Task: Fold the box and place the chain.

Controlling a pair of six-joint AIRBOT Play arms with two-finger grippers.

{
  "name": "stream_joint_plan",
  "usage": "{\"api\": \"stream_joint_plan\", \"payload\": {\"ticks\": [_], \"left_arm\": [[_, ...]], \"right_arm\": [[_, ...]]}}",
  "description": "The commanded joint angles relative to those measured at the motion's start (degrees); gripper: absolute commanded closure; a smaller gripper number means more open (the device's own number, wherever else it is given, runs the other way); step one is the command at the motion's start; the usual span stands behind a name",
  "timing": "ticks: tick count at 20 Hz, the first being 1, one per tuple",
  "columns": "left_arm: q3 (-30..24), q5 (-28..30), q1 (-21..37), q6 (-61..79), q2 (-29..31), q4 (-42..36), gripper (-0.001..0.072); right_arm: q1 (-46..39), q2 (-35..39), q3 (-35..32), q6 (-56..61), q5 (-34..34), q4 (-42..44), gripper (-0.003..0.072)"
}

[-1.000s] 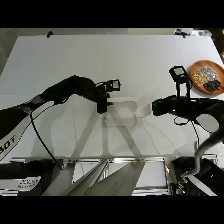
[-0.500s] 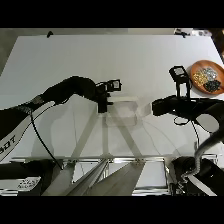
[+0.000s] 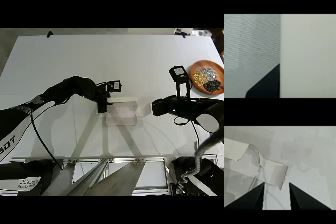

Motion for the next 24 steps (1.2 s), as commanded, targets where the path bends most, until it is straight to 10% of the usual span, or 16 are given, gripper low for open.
{"api": "stream_joint_plan", "payload": {"ticks": [1, 16, 21, 23, 24], "left_arm": [[0.0, 0.2, 0.0, 0.0, 0.0, 0.5, 0.0693], [0.0, 0.2, 0.0, 0.0, 0.0, 0.5, 0.0694], [0.0, 0.2, 0.0, 0.0, 0.0, 0.5, 0.0694], [0.0, 0.2, 0.0, 0.0, 0.0, 0.5, 0.0694], [0.0, 0.2, 0.0, 0.0, 0.0, 0.5, 0.0694]], "right_arm": [[0.0, 0.0, 0.1, 0.0, 0.0, 0.0, 0.0338], [0.0, 0.0, 0.1, -10.9, 2.4, 0.0, 0.0339], [0.0, 0.0, 0.1, -32.2, 2.3, -0.3, 0.0356], [0.0, 0.0, 0.1, -37.5, 1.6, -0.1, 0.067], [0.0, 0.0, 0.1, -37.2, 1.2, 0.5, 0.0674]]}}
